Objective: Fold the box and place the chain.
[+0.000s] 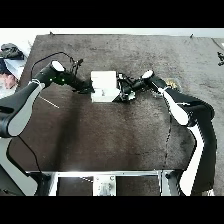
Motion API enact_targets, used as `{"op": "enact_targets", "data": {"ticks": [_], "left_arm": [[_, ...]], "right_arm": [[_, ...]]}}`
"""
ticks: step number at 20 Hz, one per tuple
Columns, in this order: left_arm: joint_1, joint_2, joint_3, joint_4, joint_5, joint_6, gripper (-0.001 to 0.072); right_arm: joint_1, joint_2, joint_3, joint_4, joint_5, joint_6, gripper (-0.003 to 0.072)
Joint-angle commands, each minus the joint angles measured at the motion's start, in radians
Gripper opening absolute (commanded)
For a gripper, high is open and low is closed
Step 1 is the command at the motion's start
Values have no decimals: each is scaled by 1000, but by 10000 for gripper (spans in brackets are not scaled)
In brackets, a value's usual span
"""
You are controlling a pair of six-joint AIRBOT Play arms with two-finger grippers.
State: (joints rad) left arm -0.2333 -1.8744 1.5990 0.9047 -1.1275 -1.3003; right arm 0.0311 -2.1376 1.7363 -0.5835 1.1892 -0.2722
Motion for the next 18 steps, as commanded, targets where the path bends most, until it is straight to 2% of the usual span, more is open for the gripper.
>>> {"op": "enact_targets", "data": {"ticks": [1,4,8,12,15,18], "left_arm": [[-48,-2,31,183,26,-165,254],[-83,-2,38,273,32,-261,254],[-119,-2,41,330,58,-373,255],[-184,-4,87,534,48,-562,254],[-207,-10,111,584,42,-621,254],[-211,-75,202,608,-47,-661,254]], "right_arm": [[1,0,1,2,0,0,327],[1,0,1,2,0,0,326],[1,0,1,2,0,0,326],[1,0,1,2,0,0,327],[1,0,1,2,0,-1,326],[1,0,1,2,0,0,327]]}}
